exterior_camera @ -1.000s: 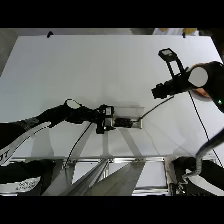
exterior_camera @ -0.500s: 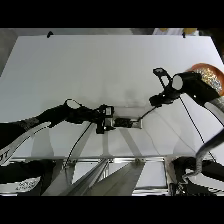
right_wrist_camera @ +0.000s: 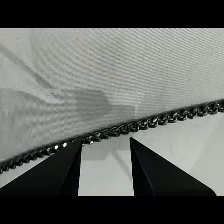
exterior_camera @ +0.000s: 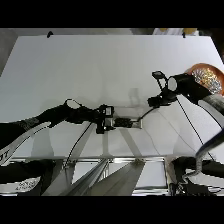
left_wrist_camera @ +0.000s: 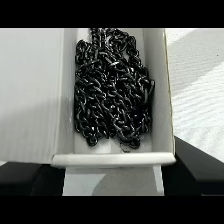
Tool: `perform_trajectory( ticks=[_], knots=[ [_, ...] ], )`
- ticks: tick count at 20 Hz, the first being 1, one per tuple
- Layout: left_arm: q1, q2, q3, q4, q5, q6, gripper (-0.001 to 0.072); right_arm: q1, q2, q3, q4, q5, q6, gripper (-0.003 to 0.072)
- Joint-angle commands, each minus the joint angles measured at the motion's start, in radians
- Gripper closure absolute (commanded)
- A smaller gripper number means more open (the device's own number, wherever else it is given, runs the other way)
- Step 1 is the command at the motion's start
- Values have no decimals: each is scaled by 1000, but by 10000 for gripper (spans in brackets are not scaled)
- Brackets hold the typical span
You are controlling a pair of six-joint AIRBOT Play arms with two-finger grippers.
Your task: Fold the box and place the chain.
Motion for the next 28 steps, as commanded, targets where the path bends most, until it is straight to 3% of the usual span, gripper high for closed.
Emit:
perform_trajectory(
  ticks=[1, 6, 8, 10, 11, 15, 20, 28],
  knots=[
    [0, 1, 1, 0, 0, 0, 577, -1, -24, -1, 0, -5, 23, 398],
    [0, 1, 1, 0, 0, 0, 577, -1, -29, -1, 0, -10, 23, 473],
    [0, 1, 1, 0, 0, 0, 577, -1, -29, -1, -4, -14, 23, 580],
    [0, 1, 1, 0, 0, 0, 577, -1, -29, -1, -3, -10, 23, 604],
    [0, 1, 1, 0, 0, 0, 577, -1, -29, -1, -4, -5, 20, 659],
    [0, 1, 1, 0, 0, 0, 577, 31, 15, -1, -51, 23, 10, 669],
    [0, 1, 1, 0, 0, 0, 577, 127, 208, -1, -85, 53, -26, 669],
    [0, 1, 1, 0, 0, 0, 577, 323, 554, -1, -58, 285, -36, 669]
  ],
)
